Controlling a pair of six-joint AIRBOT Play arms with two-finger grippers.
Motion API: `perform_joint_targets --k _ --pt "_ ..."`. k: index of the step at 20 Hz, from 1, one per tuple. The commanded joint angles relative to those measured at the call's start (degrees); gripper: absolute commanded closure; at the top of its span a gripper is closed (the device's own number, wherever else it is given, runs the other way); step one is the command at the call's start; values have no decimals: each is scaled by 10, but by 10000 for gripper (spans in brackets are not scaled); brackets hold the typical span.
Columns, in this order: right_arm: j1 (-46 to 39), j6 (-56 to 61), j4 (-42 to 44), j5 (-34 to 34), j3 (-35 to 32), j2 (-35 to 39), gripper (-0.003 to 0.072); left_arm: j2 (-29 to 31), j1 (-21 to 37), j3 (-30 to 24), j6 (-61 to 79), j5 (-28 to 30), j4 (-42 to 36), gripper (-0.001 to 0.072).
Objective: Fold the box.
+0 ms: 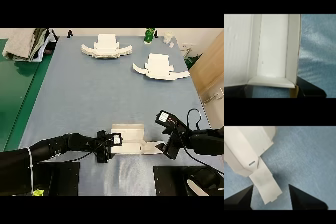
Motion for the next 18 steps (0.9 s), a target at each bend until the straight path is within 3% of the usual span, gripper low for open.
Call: perform_joint_targets --k 1,8,12,14,17,18 --pt "0 52 -4 -5 7 10 -34 17 0 1 -9 -6 16 260" --pt "0 94 11 -5 7 10 -34 15 0 -2 -20 -7 17 260" --pt "0 157 73 1 7 9 -34 13 0 -12 -20 -7 17 260" --pt "0 185 127 10 7 9 27 7 0 -12 -20 -7 17 260" --pt "0 224 199 28 7 -15 30 0 0 -12 -20 -7 17 261" --pt "0 243 218 32 7 -27 127 0 0 -11 -20 -7 17 260"
